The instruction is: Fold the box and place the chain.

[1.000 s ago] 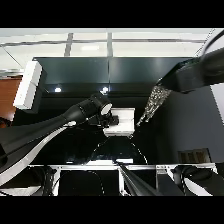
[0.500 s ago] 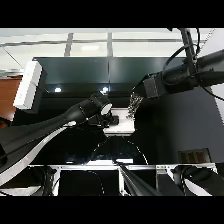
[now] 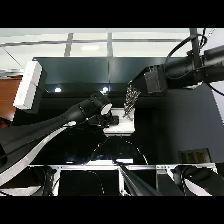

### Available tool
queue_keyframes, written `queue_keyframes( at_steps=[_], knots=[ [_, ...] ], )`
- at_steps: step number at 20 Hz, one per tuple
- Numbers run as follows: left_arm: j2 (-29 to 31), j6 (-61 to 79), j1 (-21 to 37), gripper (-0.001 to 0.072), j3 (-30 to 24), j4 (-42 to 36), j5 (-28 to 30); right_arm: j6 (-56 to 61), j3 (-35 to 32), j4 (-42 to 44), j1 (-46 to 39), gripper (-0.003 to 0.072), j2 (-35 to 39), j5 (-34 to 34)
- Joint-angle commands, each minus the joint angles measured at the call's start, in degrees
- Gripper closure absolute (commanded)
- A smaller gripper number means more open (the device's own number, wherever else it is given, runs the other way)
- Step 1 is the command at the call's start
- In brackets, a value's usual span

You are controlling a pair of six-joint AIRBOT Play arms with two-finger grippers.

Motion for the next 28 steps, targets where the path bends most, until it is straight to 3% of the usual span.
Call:
queue_keyframes(
  at_steps=[1, 5, 11, 19, 21, 24, 28],
  knots=[
    [0.0, 0.0, 0.0, 0.0681, 0.0, 0.0, 0.0, -0.3, -0.7, -1.8, 0.1, 0.0683, -0.1, 0.9],
    [0.0, 0.0, 0.0, 0.0681, 0.0, 0.0, 0.0, -0.1, -12.8, -2.4, 0.7, 0.0681, -0.1, -0.5],
    [0.0, 0.0, 0.0, 0.0681, 0.0, 0.0, 0.0, 0.3, -30.0, -2.4, 1.9, 0.068, -0.3, -15.3],
    [0.0, 0.0, 0.0, 0.0681, 0.0, 0.0, 0.0, 1.4, -32.3, -2.7, 2.1, 0.0673, -1.0, -18.6],
    [0.0, 0.0, 0.0, 0.0681, 0.0, 0.0, 0.0, 1.5, -32.3, -2.7, 2.1, 0.0472, -1.0, -18.7],
    [0.0, 0.0, 0.0, 0.0681, 0.0, 0.0, 0.0, 1.4, -32.3, -3.5, 2.0, 0.0476, -1.0, -17.2],
    [0.0, 0.0, 0.0, 0.0681, 0.0, 0.0, 0.0, 1.5, -32.1, -11.1, -3.8, 0.0477, 0.5, -11.3]
  ],
)
